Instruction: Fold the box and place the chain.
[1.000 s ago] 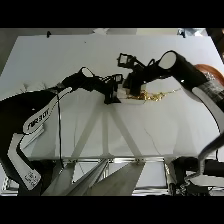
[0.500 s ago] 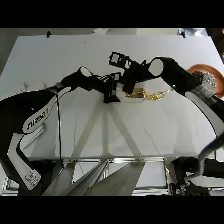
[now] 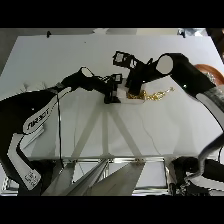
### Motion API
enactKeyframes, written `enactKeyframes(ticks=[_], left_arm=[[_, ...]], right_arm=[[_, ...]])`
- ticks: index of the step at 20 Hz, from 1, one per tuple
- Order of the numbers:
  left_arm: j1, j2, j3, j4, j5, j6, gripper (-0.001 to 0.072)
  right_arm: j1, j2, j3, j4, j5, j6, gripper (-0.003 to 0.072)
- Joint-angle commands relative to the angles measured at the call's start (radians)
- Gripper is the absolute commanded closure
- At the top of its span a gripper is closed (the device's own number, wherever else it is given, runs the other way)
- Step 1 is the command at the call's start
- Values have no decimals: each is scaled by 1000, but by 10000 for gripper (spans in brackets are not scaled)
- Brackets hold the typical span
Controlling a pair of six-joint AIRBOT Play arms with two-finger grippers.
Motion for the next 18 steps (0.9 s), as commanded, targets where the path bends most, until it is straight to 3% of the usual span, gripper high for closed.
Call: enactKeyframes(ticks=[1, 4, 5, 8, 12, 15, 18], left_arm=[[1, 0, 0, -2, 1, 0, 388], [1, 0, 0, -2, 0, 0, 388], [1, 0, 0, -2, 1, 0, 388], [1, 0, 0, -2, 1, 0, 388], [1, 0, 0, -2, 1, 0, 388], [1, 0, 0, -2, 1, 0, 388], [1, 0, 0, -2, 1, 0, 388]], right_arm=[[-42, 70, 0, -126, 72, 45, 388], [-172, 74, -1, -132, 157, -11, 384], [-224, 66, -1, -132, 186, -48, 340], [-362, 20, -2, -109, 212, -124, 63], [-443, -101, -2, -53, 254, -227, 62], [-397, -174, -2, -59, 274, -433, 64], [-347, -245, -2, -90, 230, -463, 64]])
